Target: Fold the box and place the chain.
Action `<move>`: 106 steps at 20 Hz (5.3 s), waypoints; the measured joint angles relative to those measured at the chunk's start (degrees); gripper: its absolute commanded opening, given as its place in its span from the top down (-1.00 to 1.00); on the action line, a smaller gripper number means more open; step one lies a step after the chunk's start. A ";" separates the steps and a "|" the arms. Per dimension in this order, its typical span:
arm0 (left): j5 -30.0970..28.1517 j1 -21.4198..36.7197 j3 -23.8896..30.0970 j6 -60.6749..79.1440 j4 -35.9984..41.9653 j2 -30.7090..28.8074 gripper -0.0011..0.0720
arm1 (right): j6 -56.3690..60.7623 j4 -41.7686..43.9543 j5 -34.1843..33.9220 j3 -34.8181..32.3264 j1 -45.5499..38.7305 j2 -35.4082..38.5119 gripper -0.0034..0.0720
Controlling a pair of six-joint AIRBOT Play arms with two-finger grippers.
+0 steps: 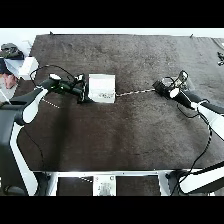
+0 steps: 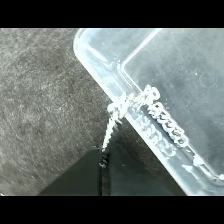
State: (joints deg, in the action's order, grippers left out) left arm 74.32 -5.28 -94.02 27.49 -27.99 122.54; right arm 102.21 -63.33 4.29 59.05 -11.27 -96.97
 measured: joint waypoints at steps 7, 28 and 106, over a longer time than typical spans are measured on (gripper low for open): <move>0.02 0.00 0.00 -0.02 0.00 0.00 -0.14 | -1.49 -0.48 -3.30 0.07 7.80 8.52 0.95; 0.02 0.00 0.00 0.00 0.00 0.00 -0.14 | -3.65 -9.68 -7.69 8.61 36.70 19.41 0.95; 0.02 0.00 0.00 -0.02 0.00 0.00 -0.14 | -94.75 20.61 59.63 42.10 20.96 -14.45 0.02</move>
State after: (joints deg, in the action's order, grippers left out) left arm 74.35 -5.28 -94.02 27.46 -27.99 122.54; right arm 7.46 -42.72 63.92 101.14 9.69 -111.42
